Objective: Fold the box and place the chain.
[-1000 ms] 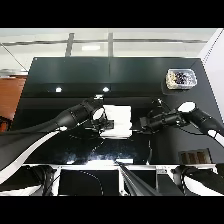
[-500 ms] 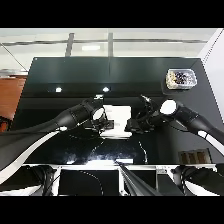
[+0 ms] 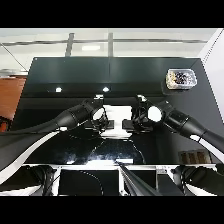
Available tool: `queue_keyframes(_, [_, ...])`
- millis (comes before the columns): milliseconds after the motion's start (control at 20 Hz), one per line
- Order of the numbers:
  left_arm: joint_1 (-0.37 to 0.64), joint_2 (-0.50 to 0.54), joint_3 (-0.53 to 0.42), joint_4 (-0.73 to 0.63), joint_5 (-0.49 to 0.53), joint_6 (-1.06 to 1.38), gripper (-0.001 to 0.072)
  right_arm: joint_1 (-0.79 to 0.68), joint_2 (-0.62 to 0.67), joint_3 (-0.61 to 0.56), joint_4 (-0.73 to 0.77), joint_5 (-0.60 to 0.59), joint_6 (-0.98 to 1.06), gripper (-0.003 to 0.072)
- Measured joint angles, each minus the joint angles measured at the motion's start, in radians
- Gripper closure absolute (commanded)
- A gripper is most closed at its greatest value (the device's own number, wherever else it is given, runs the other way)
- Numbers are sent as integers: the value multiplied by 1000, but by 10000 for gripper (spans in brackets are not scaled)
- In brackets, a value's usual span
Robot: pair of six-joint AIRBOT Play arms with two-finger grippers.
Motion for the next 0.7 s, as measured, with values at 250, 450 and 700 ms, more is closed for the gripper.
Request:
queue_keyframes(250, [0,0,0,0,0,0,682,26,-35,23,-59,0,84,391])
queue_keyframes(450, [0,0,0,0,-1,0,681,57,-97,66,-108,30,104,480])
queue_keyframes(700, [0,0,0,-3,-8,1,682,98,-151,93,-144,54,132,504])
